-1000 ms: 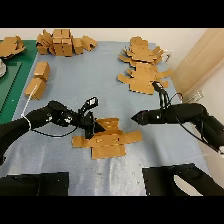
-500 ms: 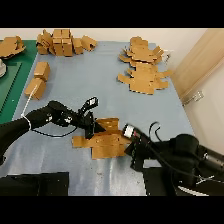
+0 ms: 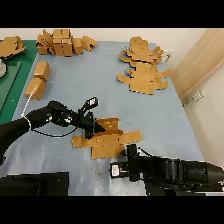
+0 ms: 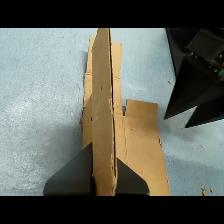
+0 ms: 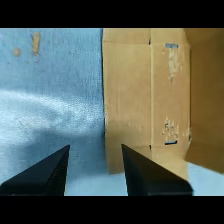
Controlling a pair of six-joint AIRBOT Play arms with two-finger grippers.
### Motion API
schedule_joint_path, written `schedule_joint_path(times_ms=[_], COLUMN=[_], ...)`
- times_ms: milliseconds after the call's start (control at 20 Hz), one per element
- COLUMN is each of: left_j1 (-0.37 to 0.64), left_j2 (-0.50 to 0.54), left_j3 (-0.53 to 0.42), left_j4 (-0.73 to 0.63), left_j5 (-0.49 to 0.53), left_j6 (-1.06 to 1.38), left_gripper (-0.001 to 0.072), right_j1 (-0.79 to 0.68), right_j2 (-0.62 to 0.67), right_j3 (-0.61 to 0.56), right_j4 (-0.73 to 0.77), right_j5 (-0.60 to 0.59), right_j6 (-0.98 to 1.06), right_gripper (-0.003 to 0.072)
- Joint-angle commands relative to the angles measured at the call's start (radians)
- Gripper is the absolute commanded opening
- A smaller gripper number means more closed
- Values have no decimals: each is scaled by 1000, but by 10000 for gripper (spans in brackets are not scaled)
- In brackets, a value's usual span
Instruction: Fold the box.
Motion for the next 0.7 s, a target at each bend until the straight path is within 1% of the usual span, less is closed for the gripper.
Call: schedule_joint_path(times_ms=[0,150,250,650], left_j1=[0,0,0,0], left_j2=[-1,-1,-1,-1], left_j3=[0,0,0,0], left_j4=[0,0,0,0], left_j5=[0,0,0,0], left_j6=[0,0,0,0], left_gripper=[12,12,12,12], right_j1=[10,10,10,10], right_j2=[-85,-98,-98,-127], right_j3=[-2,3,3,3], right_j4=[-205,-281,-298,-354], right_j5=[75,82,82,84], right_j6=[32,77,77,78], right_gripper=[491,490,472,472])
